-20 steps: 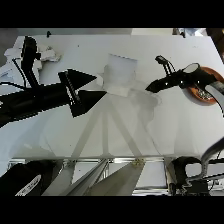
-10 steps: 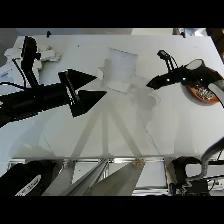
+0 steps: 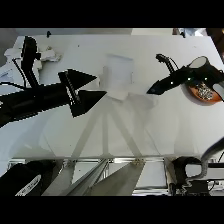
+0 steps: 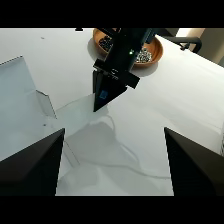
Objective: Fold the box and place the chain.
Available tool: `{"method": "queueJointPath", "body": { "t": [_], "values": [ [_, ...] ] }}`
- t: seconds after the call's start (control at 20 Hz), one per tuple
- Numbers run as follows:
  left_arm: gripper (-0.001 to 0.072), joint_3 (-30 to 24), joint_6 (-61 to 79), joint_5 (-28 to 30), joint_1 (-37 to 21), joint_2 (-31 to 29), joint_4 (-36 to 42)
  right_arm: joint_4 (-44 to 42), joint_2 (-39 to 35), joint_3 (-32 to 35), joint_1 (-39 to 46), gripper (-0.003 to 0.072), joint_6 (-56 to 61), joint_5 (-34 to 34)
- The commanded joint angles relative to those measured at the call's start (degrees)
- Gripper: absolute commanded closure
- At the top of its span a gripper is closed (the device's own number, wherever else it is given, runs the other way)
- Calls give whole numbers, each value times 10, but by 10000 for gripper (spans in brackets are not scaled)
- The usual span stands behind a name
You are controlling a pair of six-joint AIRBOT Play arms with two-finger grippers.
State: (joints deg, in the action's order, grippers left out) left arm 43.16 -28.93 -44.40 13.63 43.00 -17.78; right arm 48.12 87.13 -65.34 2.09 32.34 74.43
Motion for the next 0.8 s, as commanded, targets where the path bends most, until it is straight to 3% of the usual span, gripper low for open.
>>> {"method": "queueJointPath", "body": {
  "t": [0.0,0.1,0.4,0.75],
  "values": [
    [12,0,0,0,0,0,0,53,-20,0,0,678,-7,23],
    [12,0,0,0,0,0,0,100,-19,0,0,679,9,-16],
    [12,0,0,0,0,0,2,96,-14,0,0,680,6,-146],
    [12,0,0,1,0,0,2,89,37,0,0,677,2,-153]
  ]
}}
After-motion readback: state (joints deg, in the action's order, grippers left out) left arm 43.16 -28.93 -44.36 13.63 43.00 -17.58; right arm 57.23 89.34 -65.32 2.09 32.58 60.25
